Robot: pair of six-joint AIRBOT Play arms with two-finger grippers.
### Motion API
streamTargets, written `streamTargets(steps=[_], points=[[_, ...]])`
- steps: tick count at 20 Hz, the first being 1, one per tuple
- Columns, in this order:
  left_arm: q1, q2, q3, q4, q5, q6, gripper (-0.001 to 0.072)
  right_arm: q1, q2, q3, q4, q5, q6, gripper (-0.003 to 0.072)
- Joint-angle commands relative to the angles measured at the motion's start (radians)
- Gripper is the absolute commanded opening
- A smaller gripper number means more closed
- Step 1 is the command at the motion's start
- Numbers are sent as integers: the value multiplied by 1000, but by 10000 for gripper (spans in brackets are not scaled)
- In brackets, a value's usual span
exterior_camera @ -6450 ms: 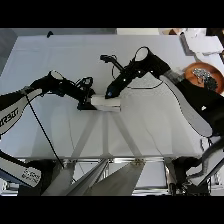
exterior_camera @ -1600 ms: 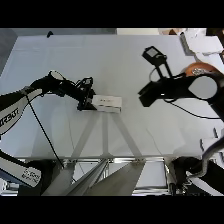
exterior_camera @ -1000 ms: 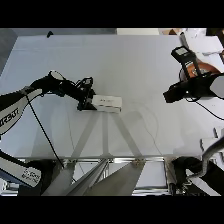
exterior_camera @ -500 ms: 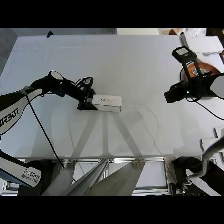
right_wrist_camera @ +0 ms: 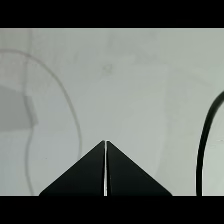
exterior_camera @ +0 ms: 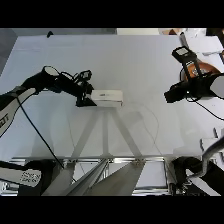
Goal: Fold the box and place the chain.
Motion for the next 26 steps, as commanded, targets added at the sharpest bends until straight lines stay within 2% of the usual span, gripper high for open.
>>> streamTargets(steps=[1,7,11,13,15,18,23,26], points=[[0,163,1,123,41,-141,2,-1,1,0,1,0,0,13],[3,483,1,648,-38,-727,3,-1,1,0,1,0,0,13],[11,592,1,1015,-34,-1092,2,-1,1,0,0,0,0,13],[43,605,1,1122,-22,-1246,2,-1,1,0,1,0,0,13],[110,602,0,1057,45,-1321,1,-1,1,0,0,0,0,13],[230,603,0,903,278,-1423,0,-1,1,0,1,0,0,13],[343,602,-13,899,606,-1598,-1,-1,1,0,0,0,0,13],[346,587,-95,888,787,-1597,7,-1,1,0,1,0,0,13]])
